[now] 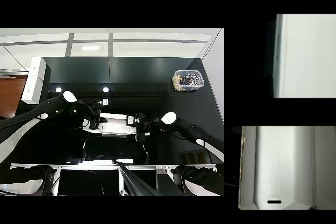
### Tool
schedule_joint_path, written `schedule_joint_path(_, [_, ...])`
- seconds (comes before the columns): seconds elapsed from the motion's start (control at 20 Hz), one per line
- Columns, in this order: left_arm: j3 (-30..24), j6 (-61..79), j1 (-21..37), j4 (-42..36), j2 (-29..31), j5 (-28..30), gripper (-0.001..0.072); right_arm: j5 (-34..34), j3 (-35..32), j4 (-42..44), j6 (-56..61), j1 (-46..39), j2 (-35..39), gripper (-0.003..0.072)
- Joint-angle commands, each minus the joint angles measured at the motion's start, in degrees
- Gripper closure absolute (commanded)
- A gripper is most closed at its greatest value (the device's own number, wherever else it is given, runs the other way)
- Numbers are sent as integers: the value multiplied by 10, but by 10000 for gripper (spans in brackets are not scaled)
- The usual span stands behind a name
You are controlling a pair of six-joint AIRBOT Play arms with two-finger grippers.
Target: Fold the box and place the chain.
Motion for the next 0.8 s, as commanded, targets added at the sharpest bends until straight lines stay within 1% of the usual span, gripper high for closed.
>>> schedule_joint_path(0.0, [0,0,0,0,0,0,681,-21,0,0,16,3,-2,-21])
schedule_joint_path(0.4, [0,0,-2,0,0,0,681,-21,0,-1,16,3,-2,-15])
schedule_joint_path(0.45, [0,0,-2,0,0,0,681,-20,0,-2,16,3,-2,178])
schedule_joint_path(0.5, [0,0,-2,0,0,0,681,-20,0,-2,16,3,-2,292])
schedule_joint_path(0.65, [0,0,0,0,2,0,677,-20,0,-1,16,3,-2,292])
schedule_joint_path(0.7, [0,0,2,0,8,0,645,-20,0,-1,16,3,-2,292])
schedule_joint_path(0.75, [0,-2,5,1,16,1,448,-20,0,-1,16,3,-2,292])
